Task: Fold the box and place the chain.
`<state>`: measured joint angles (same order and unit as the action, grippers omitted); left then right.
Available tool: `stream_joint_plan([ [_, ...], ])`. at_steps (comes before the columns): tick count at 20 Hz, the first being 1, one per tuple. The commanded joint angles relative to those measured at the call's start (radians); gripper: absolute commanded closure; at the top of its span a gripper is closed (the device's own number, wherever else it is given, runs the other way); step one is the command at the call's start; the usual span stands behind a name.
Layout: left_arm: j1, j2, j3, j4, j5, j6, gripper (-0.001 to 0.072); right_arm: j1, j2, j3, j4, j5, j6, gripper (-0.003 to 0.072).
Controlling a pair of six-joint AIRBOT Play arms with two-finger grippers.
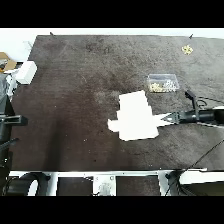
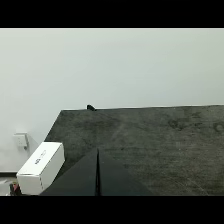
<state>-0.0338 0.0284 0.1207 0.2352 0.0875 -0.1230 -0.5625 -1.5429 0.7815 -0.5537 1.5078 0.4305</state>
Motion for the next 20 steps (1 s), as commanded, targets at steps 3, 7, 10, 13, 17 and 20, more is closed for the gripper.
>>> stream_joint_plan([
  [3, -0.001, 0.000, 0.000, 0.000, 0.000, 0.000, 0.0697, 0.277, 0.092, -0.196, 0.481, -0.270, -0.116, 0.0684],
  [7, -0.001, 0.000, 0.008, 0.000, 0.002, -0.001, 0.0697, 0.515, 0.092, -0.140, 0.580, -0.513, -0.116, 0.0683],
  [10, -0.001, 0.000, 0.008, 0.000, -0.049, -0.003, 0.0697, 0.590, 0.071, -0.077, 0.580, -0.633, -0.116, 0.0683],
  [13, -0.001, 0.000, 0.012, -0.007, -0.123, -0.009, 0.0445, 0.615, 0.005, -0.015, 0.569, -0.656, -0.113, 0.0683],
  [17, -0.001, -0.060, 0.065, -0.031, -0.314, -0.092, 0.0345, 0.640, -0.064, 0.048, 0.500, -0.658, -0.123, 0.0683],
  [20, -0.001, -0.266, 0.171, -0.030, -0.455, -0.109, 0.0344, 0.636, -0.067, 0.056, 0.483, -0.677, -0.124, 0.0683],
])
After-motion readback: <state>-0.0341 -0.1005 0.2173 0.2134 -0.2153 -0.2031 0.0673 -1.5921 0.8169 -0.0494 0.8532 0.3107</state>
